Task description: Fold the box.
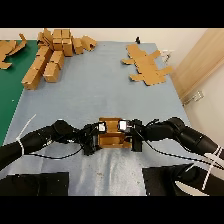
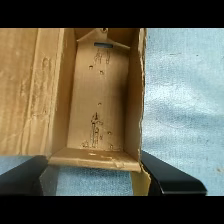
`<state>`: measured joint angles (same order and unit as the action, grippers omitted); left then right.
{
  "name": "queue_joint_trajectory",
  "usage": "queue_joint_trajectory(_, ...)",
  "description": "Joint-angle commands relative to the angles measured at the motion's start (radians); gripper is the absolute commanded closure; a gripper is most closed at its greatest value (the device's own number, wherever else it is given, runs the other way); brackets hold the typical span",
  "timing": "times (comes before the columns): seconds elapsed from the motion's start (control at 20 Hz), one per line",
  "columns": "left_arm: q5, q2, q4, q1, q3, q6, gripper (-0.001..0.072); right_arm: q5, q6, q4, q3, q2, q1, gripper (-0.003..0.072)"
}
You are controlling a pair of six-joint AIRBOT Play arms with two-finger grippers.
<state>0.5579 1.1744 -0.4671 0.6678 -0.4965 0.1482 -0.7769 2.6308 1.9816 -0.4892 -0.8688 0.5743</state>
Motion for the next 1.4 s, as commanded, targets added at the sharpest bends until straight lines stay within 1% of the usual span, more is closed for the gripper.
queue_joint_trajectory(0.0, -0.001, 0.000, 0.000, 0.000, -0.001, 0.000, 0.0097, 0.007, 0.056, 0.062, 0.000, -0.011, 0.002, 0.0544)
queue_joint_trajectory(0.15, -0.001, 0.000, 0.000, 0.000, -0.001, 0.000, 0.0097, 0.017, 0.060, 0.092, 0.000, -0.028, 0.008, 0.0549)
queue_joint_trajectory(0.35, -0.001, 0.000, 0.000, 0.000, -0.001, 0.000, 0.0097, 0.043, 0.060, 0.093, 0.001, -0.053, 0.046, 0.0548)
queue_joint_trajectory(0.4, 0.000, 0.000, 0.000, 0.000, -0.001, 0.000, 0.0097, 0.048, 0.060, 0.093, 0.000, -0.061, 0.056, 0.0533)
queue_joint_trajectory(0.5, -0.001, 0.000, 0.000, 0.000, -0.001, 0.000, 0.0097, 0.063, 0.060, 0.095, 0.001, -0.068, 0.066, 0.0406)
queue_joint_trajectory(0.55, 0.000, 0.000, 0.000, 0.000, -0.001, 0.000, 0.0097, 0.064, 0.060, 0.094, 0.001, -0.068, 0.068, 0.0378)
queue_joint_trajectory(0.6, 0.000, 0.000, 0.000, 0.000, -0.001, 0.000, 0.0097, 0.064, 0.060, 0.094, 0.001, -0.068, 0.068, 0.0378)
queue_joint_trajectory(0.65, 0.000, 0.000, 0.000, 0.000, -0.001, 0.000, 0.0097, 0.063, 0.060, 0.094, 0.001, -0.068, 0.068, 0.0315)
queue_joint_trajectory(0.7, -0.001, 0.000, 0.000, 0.000, -0.001, 0.000, 0.0097, 0.063, 0.060, 0.093, 0.001, -0.068, 0.068, 0.0226)
queue_joint_trajectory(1.05, -0.001, 0.000, 0.000, 0.000, -0.001, 0.000, 0.0097, 0.060, 0.059, 0.080, 0.001, -0.066, 0.068, 0.0226)
queue_joint_trajectory(1.1, 0.000, 0.000, 0.000, 0.000, -0.001, 0.000, 0.0097, 0.047, 0.031, 0.080, 0.000, -0.057, 0.067, 0.0227)
queue_joint_trajectory(1.15, 0.000, 0.000, 0.000, 0.000, -0.001, 0.000, 0.0097, 0.019, -0.051, 0.077, 0.000, -0.034, 0.067, 0.0277)
queue_joint_trajectory(1.2, -0.001, 0.000, 0.000, 0.000, -0.001, 0.000, 0.0097, -0.021, -0.161, 0.047, -0.003, -0.002, 0.067, 0.0406)
queue_joint_trajectory(1.25, -0.001, 0.000, 0.000, 0.000, -0.001, 0.000, 0.0097, -0.073, -0.312, -0.031, -0.009, 0.045, 0.067, 0.0548)
queue_joint_trajectory(1.3, 0.000, 0.000, 0.000, 0.000, -0.001, 0.000, 0.0097, -0.119, -0.475, -0.128, -0.013, 0.095, 0.067, 0.0614)
queue_joint_trajectory(1.35, 0.000, 0.000, 0.000, 0.000, -0.001, 0.000, 0.0097, -0.164, -0.645, -0.217, -0.014, 0.156, 0.067, 0.0658)
